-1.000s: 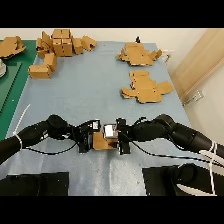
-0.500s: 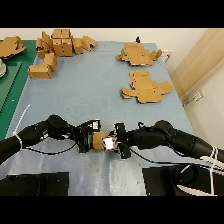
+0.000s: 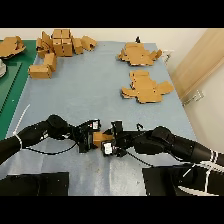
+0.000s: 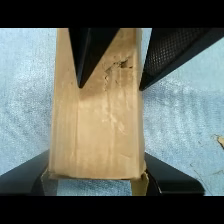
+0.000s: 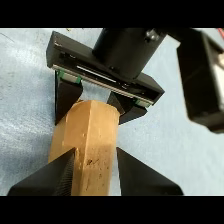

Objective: Fold the box.

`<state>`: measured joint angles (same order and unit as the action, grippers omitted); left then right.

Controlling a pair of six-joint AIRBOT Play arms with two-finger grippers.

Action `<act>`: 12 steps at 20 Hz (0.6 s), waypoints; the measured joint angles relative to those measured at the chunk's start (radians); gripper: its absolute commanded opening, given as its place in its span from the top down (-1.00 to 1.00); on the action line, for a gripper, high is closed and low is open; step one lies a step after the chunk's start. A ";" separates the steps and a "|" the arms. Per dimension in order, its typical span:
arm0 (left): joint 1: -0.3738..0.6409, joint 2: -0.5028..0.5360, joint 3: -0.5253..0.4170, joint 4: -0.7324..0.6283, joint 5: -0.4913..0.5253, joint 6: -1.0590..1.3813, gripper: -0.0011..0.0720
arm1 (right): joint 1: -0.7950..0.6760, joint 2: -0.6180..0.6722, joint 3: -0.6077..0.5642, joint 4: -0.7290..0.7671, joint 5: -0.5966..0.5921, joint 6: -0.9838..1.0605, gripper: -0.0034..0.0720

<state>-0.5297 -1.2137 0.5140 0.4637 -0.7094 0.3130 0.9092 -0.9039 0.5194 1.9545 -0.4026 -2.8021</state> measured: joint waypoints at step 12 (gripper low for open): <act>0.000 0.000 0.000 0.000 0.000 0.000 -0.20 | 0.002 0.001 -0.001 -0.043 0.036 0.000 0.12</act>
<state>-0.5297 -1.2137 0.5140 0.4641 -0.7094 0.3130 0.9115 -0.9031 0.5186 1.9110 -0.3668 -2.8021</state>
